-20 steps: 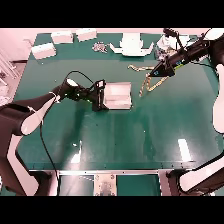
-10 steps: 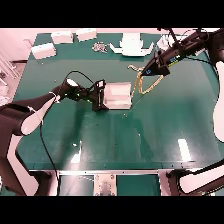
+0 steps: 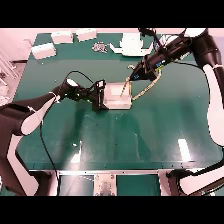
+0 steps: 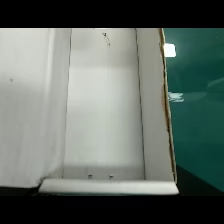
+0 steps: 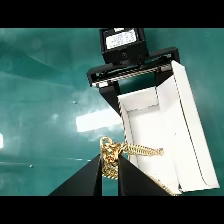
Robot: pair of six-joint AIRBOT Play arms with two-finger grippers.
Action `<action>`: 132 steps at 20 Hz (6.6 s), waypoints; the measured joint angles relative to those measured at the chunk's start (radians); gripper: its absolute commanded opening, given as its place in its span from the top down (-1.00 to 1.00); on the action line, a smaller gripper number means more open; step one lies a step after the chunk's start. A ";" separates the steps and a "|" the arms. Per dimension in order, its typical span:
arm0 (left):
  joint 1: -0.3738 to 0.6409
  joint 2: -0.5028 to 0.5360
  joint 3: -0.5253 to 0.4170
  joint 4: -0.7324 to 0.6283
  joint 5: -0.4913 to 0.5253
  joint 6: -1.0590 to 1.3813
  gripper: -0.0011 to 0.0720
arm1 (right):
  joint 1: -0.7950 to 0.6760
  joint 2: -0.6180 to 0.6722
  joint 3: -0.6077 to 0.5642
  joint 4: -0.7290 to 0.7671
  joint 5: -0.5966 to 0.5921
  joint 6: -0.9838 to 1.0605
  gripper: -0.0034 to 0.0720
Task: Fold the box and place the chain.
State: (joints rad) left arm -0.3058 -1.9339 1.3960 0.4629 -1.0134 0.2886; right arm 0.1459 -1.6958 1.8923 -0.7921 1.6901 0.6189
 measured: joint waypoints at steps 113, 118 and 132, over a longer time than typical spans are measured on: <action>0.000 0.000 0.000 0.000 0.002 0.000 -0.31 | -0.048 0.024 -0.629 -0.146 -0.533 -0.589 -0.55; 0.000 0.000 0.000 0.000 0.003 0.000 -0.31 | -0.024 0.014 -0.636 -0.122 -0.602 -0.604 -0.55; 0.001 0.000 0.000 -0.001 0.004 -0.002 -0.31 | -0.019 -0.048 -0.636 -0.132 -0.675 -0.629 0.88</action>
State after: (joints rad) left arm -0.3046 -1.9339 1.3964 0.4622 -1.0092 0.2863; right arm 0.1272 -1.7443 1.2568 -0.9245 1.0149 -0.0105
